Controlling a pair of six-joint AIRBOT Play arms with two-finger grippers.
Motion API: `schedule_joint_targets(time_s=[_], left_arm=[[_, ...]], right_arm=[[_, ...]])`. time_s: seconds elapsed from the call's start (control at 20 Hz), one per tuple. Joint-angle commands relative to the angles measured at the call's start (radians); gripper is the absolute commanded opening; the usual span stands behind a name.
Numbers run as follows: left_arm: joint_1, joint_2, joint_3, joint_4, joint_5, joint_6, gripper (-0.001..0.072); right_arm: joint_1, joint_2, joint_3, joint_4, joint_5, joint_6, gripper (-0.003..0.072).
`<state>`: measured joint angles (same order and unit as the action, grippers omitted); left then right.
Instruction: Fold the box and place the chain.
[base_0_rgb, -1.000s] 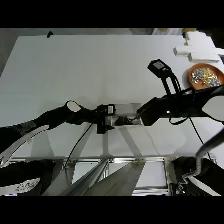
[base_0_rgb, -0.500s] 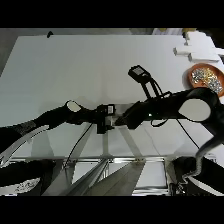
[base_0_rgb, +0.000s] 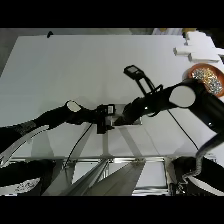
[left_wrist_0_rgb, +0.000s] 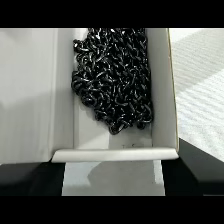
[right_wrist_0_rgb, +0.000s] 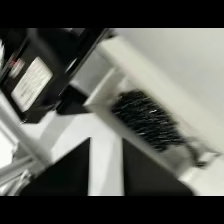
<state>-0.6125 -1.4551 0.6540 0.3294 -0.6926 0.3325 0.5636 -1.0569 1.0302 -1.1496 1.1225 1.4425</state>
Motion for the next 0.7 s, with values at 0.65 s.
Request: schedule_joint_targets(time_s=[0.65], left_arm=[[0.0,0.0,0.0,0.0,0.0,0.0,0.0206]], right_arm=[[-0.341,-0.178,-0.15,-0.275,-0.122,0.109,0.0239]])
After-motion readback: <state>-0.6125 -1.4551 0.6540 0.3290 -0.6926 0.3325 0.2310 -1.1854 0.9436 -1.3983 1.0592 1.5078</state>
